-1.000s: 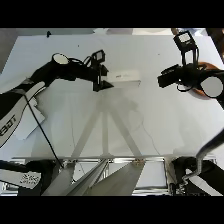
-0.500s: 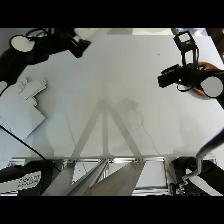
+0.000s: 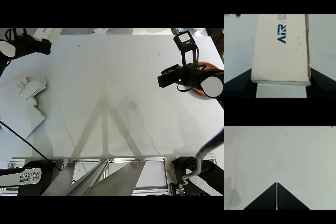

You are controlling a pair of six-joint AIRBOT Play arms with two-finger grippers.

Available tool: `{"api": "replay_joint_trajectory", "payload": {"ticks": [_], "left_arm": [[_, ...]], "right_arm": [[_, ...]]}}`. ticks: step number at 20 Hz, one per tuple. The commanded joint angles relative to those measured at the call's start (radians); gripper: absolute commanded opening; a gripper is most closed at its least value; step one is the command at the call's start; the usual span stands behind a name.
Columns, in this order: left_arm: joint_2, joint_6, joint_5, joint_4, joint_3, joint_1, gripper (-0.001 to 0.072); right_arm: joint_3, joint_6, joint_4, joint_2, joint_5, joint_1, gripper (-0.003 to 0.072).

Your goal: Fold the box and place the chain.

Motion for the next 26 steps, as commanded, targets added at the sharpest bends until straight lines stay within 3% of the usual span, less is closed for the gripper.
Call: {"api": "replay_joint_trajectory", "payload": {"ticks": [1,6,13,14,15,16,17,18,26], "left_arm": [[-0.110,-0.094,-0.006,0.064,-0.001,0.029,0.0006],[-0.253,-0.101,-0.014,0.064,-0.001,0.024,0.0008],[-0.288,-0.101,-0.080,0.063,-0.001,0.024,0.0024],[-0.292,-0.101,-0.095,0.062,-0.001,0.024,0.0091],[-0.294,-0.101,-0.110,0.060,-0.001,0.024,0.0227],[-0.293,-0.101,-0.125,0.060,-0.001,0.024,0.0451],[-0.290,-0.101,-0.142,0.060,-0.001,0.024,0.0627],[-0.282,-0.101,-0.164,0.056,-0.001,0.024,0.0710],[-0.057,-0.093,-0.282,0.059,-0.001,0.025,0.0711]], "right_arm": [[0.000,0.000,0.000,0.001,0.000,0.000,0.0013],[0.000,0.000,0.000,0.001,0.000,0.000,0.0013],[0.000,0.000,0.000,0.001,0.000,0.000,0.0013],[0.000,0.000,0.000,0.001,0.000,0.000,0.0013],[0.000,0.000,0.000,0.001,0.000,0.000,0.0013],[0.000,0.000,0.000,0.001,0.000,0.000,0.0013],[0.000,0.000,0.000,0.001,0.000,0.000,0.0013],[0.000,0.000,0.000,0.001,0.000,0.000,0.0013],[0.000,0.000,0.000,0.001,0.000,0.000,0.0013]]}}
